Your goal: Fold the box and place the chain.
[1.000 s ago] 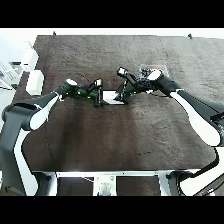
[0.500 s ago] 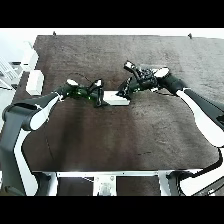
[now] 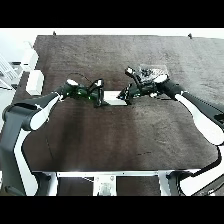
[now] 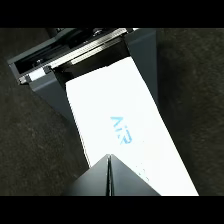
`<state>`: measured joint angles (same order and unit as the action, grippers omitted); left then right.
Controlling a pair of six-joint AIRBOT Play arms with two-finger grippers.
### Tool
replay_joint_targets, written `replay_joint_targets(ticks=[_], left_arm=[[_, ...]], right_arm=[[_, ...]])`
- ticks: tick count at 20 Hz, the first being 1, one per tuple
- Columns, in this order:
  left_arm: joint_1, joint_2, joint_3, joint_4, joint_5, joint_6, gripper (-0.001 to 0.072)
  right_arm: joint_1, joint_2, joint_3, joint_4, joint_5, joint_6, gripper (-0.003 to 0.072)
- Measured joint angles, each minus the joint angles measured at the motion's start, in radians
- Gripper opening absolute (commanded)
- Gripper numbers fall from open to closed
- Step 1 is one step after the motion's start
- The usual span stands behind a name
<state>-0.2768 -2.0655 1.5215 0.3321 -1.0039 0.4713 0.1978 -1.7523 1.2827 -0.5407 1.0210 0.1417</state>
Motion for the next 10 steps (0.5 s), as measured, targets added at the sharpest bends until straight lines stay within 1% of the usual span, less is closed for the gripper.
replay_joint_targets(ticks=[6,9,10], left_arm=[[0.000,0.000,0.000,0.000,0.000,-0.001,0.0404],[0.000,0.000,0.000,-0.001,0.000,0.001,0.0404],[0.000,0.000,0.000,-0.001,0.001,0.001,0.0404]], right_arm=[[-0.001,-0.017,-0.013,0.019,0.005,-0.011,0.0018],[-0.001,0.027,-0.012,0.032,0.045,-0.014,0.0017],[0.000,0.062,-0.008,0.071,0.042,-0.014,0.0017]])
